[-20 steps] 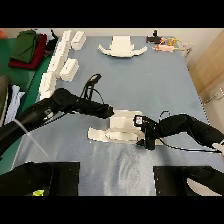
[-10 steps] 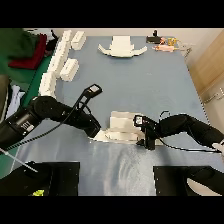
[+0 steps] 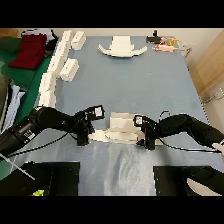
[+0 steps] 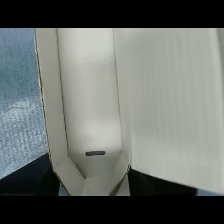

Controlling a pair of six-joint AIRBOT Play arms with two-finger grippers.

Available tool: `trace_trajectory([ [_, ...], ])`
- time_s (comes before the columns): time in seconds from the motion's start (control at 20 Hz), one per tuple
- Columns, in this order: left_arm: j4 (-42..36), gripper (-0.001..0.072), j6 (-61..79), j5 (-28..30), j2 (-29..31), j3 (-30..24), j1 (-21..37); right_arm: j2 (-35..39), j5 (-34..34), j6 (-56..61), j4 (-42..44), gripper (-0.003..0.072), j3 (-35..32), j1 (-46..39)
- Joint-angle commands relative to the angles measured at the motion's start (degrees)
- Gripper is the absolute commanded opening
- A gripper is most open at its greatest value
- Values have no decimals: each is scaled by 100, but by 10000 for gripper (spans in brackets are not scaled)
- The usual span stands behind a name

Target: Fold the box.

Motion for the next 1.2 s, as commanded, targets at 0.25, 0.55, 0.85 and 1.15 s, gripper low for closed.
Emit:
trace_trajectory([
  [0.25, -2299, 697, 3226, 522, -616, -686, 520, 2, 2, 2, 2, 506, 4, 2],
  [0.55, -2911, 696, 4103, 837, -1298, -588, 520, 2, 2, 2, 2, 507, 4, 2],
  [0.85, -2914, 461, 4293, 922, -1757, -369, 225, 2, 2, 2, 2, 507, 4, 2],
  [1.15, -2916, 166, 4391, 1012, -1932, -297, 127, 2, 4, 2, 0, 507, 4, 2],
])
